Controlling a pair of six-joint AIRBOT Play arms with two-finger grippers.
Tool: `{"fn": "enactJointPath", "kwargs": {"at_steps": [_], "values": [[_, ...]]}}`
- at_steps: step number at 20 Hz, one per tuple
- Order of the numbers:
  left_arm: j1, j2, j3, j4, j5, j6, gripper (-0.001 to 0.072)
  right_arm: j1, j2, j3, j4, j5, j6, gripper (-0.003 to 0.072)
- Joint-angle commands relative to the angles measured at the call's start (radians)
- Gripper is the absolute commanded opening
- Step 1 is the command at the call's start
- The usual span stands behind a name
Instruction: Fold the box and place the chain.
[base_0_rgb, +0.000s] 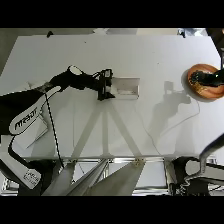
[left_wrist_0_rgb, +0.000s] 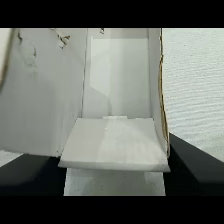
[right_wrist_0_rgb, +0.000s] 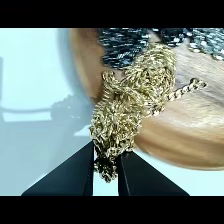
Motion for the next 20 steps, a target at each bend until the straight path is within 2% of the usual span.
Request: {"fn": "enactJointPath", "kwargs": {"at_steps": [1, 4, 8, 16, 20], "values": [[0.0, 0.0, 0.0, 0.0, 0.0, 0.0, 0.0421, 0.115, 0.082, 0.001, 0.005, 0.143, -0.043, 0.0005], [0.0, 0.0, 0.0, 0.0, 0.0, 0.0, 0.0421, 0.241, 0.107, 0.001, 0.009, 0.182, -0.042, 0.0005], [0.0, 0.0, 0.0, 0.0, 0.0, 0.0, 0.0421, 0.401, 0.109, 0.001, 0.031, 0.155, -0.035, 0.0005], [0.0, 0.0, 0.0, 0.0, 0.0, 0.0, 0.0421, 0.634, 0.107, 0.001, 0.187, -0.018, -0.049, 0.0005], [0.0, 0.0, 0.0, 0.0, 0.0, 0.0, 0.0421, 0.7, 0.085, 0.001, 0.196, -0.103, -0.064, 0.0003]]}}
